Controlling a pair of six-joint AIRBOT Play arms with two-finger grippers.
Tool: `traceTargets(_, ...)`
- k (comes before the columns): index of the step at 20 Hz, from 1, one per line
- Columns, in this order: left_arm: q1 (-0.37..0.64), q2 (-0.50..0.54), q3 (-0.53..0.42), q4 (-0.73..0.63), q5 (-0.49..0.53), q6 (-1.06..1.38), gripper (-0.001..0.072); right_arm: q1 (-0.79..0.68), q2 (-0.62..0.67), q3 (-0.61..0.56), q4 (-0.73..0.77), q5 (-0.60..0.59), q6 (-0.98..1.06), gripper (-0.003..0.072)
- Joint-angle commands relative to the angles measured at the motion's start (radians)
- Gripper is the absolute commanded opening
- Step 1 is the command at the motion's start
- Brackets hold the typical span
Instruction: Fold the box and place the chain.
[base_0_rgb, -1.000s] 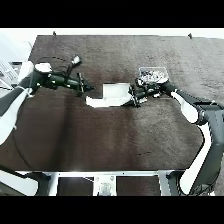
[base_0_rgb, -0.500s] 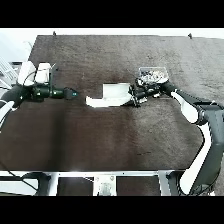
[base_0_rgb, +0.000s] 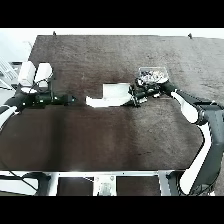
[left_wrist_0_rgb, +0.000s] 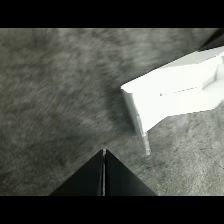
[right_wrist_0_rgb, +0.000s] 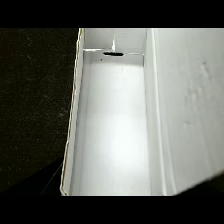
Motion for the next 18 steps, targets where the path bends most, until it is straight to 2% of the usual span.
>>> traceTargets(1,-0.019,-0.052,-0.002,-0.017,-0.030,-0.023,0.0019,-0.001,0.000,0.000,0.000,0.000,0.000,0.0477)
traceTargets(11,-0.197,-0.146,0.091,-0.044,0.053,-0.077,0.0020,-0.001,0.000,0.000,0.000,0.000,0.000,0.0477)
traceTargets(15,-0.232,-0.179,0.125,-0.045,0.047,-0.087,0.0021,-0.001,0.000,0.000,0.000,0.000,0.000,0.0478)
traceTargets(18,-0.240,-0.179,0.192,-0.049,-0.024,-0.087,0.0023,-0.001,0.000,0.000,0.000,0.000,0.000,0.0477)
